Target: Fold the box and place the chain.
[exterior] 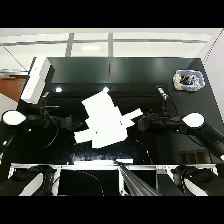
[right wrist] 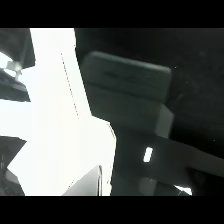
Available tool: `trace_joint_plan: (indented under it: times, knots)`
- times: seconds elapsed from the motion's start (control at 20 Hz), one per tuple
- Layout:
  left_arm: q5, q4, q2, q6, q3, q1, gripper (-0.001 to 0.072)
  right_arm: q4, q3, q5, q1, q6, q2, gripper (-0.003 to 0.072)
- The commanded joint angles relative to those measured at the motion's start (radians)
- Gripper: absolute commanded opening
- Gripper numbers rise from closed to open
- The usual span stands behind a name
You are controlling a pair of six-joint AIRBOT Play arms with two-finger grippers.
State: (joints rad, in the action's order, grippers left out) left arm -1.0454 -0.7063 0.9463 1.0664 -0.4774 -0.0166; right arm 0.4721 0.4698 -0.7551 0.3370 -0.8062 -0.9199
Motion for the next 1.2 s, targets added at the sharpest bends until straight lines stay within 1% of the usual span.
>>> trace_joint_plan:
  times: [0.0, 0.25, 0.35, 0.4, 0.45, 0.55, 0.6, 0.65, 0.8, 0.9, 1.1, 1.15]
  knots:
    - [-0.063, 0.141, 0.226, -0.233, -0.066, -0.001, 0.0717, -0.001, -0.009, 0.029, 0.033, -0.018, 0.003, 0.0041]
    - [-0.067, 0.165, 0.422, -0.366, -0.22, -0.002, 0.0711, -0.001, -0.009, 0.023, 0.033, -0.044, 0.003, 0.0041]
    - [-0.094, 0.166, 0.497, -0.382, -0.262, -0.002, 0.071, 0.0, -0.009, 0.023, 0.033, -0.051, 0.003, 0.0041]
    - [-0.136, 0.175, 0.534, -0.408, -0.278, -0.003, 0.0708, -0.001, -0.009, 0.023, 0.033, -0.052, 0.003, 0.0042]
    - [-0.203, 0.203, 0.57, -0.465, -0.288, -0.005, 0.0702, -0.001, -0.009, 0.023, 0.033, -0.055, 0.003, 0.0042]
    - [-0.365, 0.302, 0.63, -0.619, -0.291, -0.006, 0.0699, 0.0, -0.009, 0.023, 0.033, -0.058, 0.003, 0.0041]
    - [-0.425, 0.331, 0.653, -0.642, -0.291, -0.006, 0.0698, 0.0, -0.009, 0.025, 0.033, -0.063, 0.003, 0.0041]
    - [-0.456, 0.332, 0.67, -0.642, -0.291, -0.006, 0.0698, 0.0, -0.009, 0.027, 0.033, -0.069, 0.003, 0.0041]
    - [-0.457, 0.318, 0.703, -0.669, -0.291, -0.008, 0.0679, 0.0, -0.009, 0.027, 0.033, -0.08, 0.003, 0.0041]
    - [-0.444, 0.322, 0.709, -0.735, -0.293, -0.018, 0.061, 0.0, -0.009, 0.027, 0.033, -0.081, 0.003, 0.0041]
    - [-0.367, 0.322, 0.709, -0.76, -0.295, -0.055, 0.0595, 0.0, -0.009, 0.027, 0.033, -0.088, 0.003, 0.0041]
    - [-0.368, 0.322, 0.709, -0.785, -0.295, -0.063, 0.0586, 0.0, -0.009, 0.027, 0.033, -0.088, 0.003, 0.0041]
